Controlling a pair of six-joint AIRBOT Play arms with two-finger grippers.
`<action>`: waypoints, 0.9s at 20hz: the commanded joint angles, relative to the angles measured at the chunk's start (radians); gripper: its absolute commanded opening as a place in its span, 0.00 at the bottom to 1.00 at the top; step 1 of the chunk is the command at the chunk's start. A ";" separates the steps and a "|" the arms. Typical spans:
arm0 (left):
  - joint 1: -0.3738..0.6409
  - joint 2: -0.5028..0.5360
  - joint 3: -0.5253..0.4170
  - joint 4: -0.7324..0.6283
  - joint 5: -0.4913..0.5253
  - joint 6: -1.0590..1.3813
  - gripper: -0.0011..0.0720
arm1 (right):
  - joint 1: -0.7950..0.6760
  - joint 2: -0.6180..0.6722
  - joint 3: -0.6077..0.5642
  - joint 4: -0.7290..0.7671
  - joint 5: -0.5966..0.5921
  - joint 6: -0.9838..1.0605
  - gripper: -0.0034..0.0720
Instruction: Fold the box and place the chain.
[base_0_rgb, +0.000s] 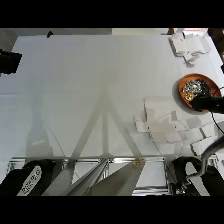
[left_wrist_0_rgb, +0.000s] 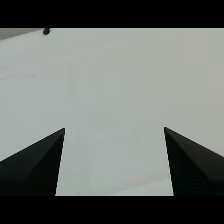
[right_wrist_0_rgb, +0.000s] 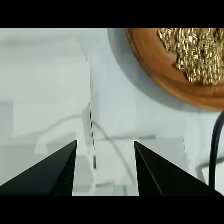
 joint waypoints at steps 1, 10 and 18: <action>0.000 0.001 0.001 0.000 0.000 0.000 0.96 | 0.000 -0.002 0.000 -0.071 0.121 0.014 0.61; 0.000 0.000 0.000 0.000 0.000 0.000 0.96 | -0.048 -0.262 0.004 -0.130 0.216 0.014 0.71; 0.000 0.000 0.000 0.000 0.000 0.000 0.96 | -0.355 -0.365 0.086 -0.062 0.194 -0.097 0.79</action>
